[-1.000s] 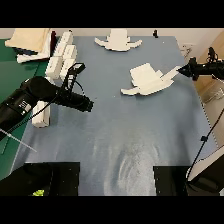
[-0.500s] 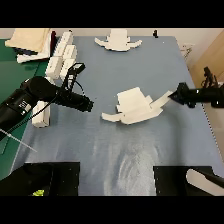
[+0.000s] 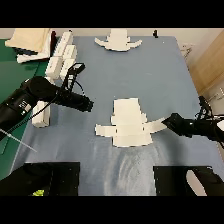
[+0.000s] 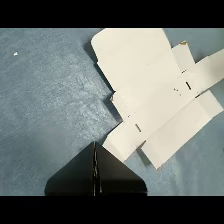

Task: Fold the box.

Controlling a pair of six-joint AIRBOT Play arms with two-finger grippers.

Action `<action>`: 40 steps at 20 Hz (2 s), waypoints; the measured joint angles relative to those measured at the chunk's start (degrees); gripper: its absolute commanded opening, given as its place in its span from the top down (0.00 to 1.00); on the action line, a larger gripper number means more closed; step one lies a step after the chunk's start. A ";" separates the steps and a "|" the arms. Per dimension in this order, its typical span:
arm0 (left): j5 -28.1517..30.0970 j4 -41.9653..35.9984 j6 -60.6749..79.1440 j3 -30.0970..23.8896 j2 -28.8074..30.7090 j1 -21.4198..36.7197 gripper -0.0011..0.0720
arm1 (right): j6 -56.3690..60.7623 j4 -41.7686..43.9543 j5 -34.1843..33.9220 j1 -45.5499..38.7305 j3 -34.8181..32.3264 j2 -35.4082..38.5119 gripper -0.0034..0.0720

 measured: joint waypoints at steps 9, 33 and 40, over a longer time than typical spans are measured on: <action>0.00 0.00 0.00 0.00 0.00 0.00 0.97 | -3.50 -10.10 8.57 -3.28 13.60 -17.18 0.42; 1.49 -0.31 0.00 0.00 0.00 0.00 0.97 | -22.67 3.54 19.71 -3.15 19.85 -41.42 0.50; 1.55 -0.85 -0.50 0.00 0.00 0.00 0.96 | -28.94 12.04 16.50 -3.13 13.16 -41.40 0.95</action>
